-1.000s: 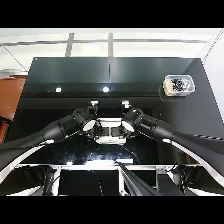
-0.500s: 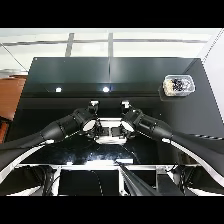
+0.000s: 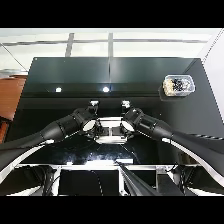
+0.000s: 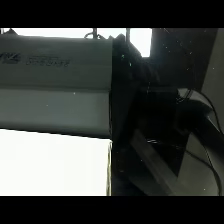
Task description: Fold the box and place the chain.
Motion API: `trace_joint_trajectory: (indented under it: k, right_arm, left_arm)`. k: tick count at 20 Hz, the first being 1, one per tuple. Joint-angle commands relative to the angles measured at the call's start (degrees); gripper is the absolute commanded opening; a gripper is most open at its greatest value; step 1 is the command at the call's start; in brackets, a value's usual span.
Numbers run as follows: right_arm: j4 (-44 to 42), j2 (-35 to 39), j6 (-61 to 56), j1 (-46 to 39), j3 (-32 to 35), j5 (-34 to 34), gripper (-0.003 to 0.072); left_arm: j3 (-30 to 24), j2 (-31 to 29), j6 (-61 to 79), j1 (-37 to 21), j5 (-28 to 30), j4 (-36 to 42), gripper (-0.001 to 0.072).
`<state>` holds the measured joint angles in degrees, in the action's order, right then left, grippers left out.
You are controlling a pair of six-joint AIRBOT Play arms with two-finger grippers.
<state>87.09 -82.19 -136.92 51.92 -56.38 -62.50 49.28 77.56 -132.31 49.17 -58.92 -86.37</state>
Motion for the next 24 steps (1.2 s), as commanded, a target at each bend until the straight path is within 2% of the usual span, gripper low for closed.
trace_joint_trajectory:
  k: [1,4,5,6,7,8,15,16,17,19,21,24]
  right_arm:
    - [-0.26,-0.04,0.2,0.0,-0.04,-0.26,0.0029]
    - [-0.26,0.07,0.22,0.0,-0.04,-0.31,0.0034]
    - [-0.07,0.17,0.22,0.0,-0.07,-0.35,0.0123]
    - [0.02,0.28,0.22,0.0,-0.13,-0.72,0.0375]
    - [0.0,0.28,0.2,0.0,-0.48,-1.03,0.0557]
    - [0.0,0.31,0.22,0.0,-1.09,-1.18,0.0599]
    - [0.17,0.33,0.2,-0.02,-2.25,-1.86,0.0595]
    - [0.17,0.33,0.22,0.0,-2.25,-2.21,0.0545]
    - [0.17,0.33,0.24,0.0,-2.23,-2.49,0.0437]
    - [0.17,0.31,0.22,0.37,-2.23,-2.67,0.0413]
    - [1.27,0.11,0.17,1.18,-2.21,-2.38,0.0335]
    - [3.21,-0.07,-1.16,1.77,-1.77,-1.29,0.0299]
  left_arm:
    - [0.0,-0.02,0.11,0.04,0.02,-0.11,0.0033]
    - [0.0,-0.02,0.11,0.04,0.0,-0.11,0.0033]
    - [0.0,-0.02,0.11,0.04,0.0,-0.13,0.0032]
    - [0.0,-0.02,0.11,0.04,0.0,-0.11,0.0033]
    - [0.0,-0.02,0.11,0.02,0.0,-0.13,0.0033]
    - [0.0,-0.02,0.11,0.04,0.02,-0.15,0.0033]
    - [0.0,-0.02,0.09,0.02,-0.09,-0.13,0.0033]
    - [0.0,-0.02,0.09,0.02,-0.07,-0.13,0.0033]
    - [0.0,-0.02,0.09,0.04,-0.07,-0.11,0.0033]
    - [0.0,-0.02,0.11,0.04,-0.2,-0.11,0.0033]
    - [0.0,-0.02,0.11,0.04,-0.2,-0.11,0.0033]
    - [0.0,-0.02,0.09,0.02,-0.11,-0.11,0.0033]
